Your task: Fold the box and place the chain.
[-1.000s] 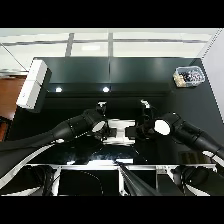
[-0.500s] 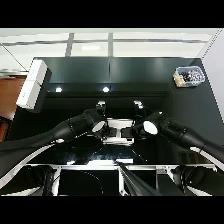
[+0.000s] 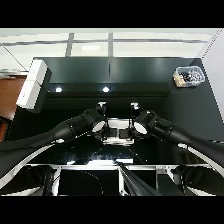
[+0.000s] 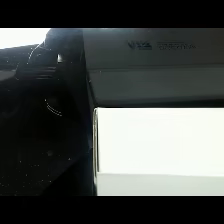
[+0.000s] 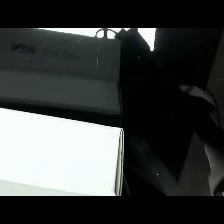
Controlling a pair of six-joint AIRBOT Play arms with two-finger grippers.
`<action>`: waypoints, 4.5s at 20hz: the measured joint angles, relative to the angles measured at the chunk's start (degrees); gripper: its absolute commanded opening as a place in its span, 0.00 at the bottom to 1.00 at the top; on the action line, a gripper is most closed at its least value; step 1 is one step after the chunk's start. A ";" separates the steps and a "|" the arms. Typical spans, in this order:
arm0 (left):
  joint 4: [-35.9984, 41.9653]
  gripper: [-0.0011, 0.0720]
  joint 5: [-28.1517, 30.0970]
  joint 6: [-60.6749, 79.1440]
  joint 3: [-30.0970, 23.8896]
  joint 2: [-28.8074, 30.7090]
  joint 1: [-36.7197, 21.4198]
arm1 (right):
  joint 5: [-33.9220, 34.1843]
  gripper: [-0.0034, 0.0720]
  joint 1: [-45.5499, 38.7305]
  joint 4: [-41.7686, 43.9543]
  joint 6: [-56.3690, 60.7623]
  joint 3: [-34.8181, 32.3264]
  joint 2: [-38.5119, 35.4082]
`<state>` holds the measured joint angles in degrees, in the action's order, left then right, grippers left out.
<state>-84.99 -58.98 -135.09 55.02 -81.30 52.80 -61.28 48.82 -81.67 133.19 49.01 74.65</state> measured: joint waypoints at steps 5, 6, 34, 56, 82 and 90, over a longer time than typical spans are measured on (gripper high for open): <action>0.00 0.06 -0.13 0.02 0.02 0.00 0.00 | -0.04 0.20 0.17 -0.44 1.25 0.15 0.87; -0.02 0.06 -0.15 0.04 0.02 0.00 0.00 | 0.00 0.11 0.17 -0.46 1.27 0.15 0.94; 0.13 0.06 -0.13 0.11 0.00 0.00 -0.02 | -0.66 0.65 -1.92 0.68 -2.08 2.03 -2.05; -0.02 0.06 -1.97 0.20 0.02 0.00 -0.02 | 13.60 0.98 -52.13 -26.03 -17.05 8.46 -13.38; 0.44 0.06 -2.60 0.24 0.02 0.00 -0.02 | 2.38 0.75 -67.58 -6.51 -18.86 66.25 45.27; 0.44 0.06 -2.93 0.24 0.02 0.00 -0.02 | 1.27 0.10 -67.71 -2.73 -20.50 67.63 46.12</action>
<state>-84.55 -61.91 -134.85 55.05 -81.30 52.77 -60.01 -18.90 -84.40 112.68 116.64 120.77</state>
